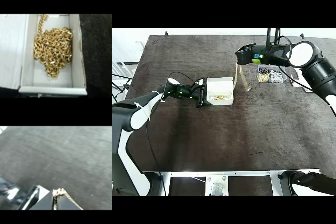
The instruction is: Fold the box and place the chain.
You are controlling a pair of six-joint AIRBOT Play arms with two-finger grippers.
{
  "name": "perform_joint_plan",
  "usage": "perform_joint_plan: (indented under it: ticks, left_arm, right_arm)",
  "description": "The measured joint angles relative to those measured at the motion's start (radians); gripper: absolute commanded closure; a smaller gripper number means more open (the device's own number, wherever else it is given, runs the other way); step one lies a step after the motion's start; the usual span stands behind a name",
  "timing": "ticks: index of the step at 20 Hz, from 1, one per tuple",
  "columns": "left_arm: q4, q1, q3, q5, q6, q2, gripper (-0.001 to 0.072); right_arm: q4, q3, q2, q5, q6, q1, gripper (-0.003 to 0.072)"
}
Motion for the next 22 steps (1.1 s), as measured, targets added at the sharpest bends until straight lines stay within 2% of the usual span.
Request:
perform_joint_plan:
  ticks: [4,12,18,22]
  left_arm:
    - [0.0,0.0,0.0,0.0,0.0,0.0,0.0292]
    - [0.0,0.0,0.0,0.0,0.0,0.0,0.0292]
    - [0.0,0.0,0.0,0.0,0.0,0.0,0.0292]
    - [0.0,0.0,0.0,0.0,0.0,0.0,0.0292]
  right_arm:
    - [0.0,0.0,0.008,-0.009,-0.002,0.06,0.0682]
    - [0.003,0.023,0.011,-0.148,-0.002,0.143,0.0682]
    - [0.001,0.058,0.01,-0.196,-0.003,0.162,0.0681]
    - [-0.03,0.031,-0.005,-0.208,-0.004,0.162,0.0681]
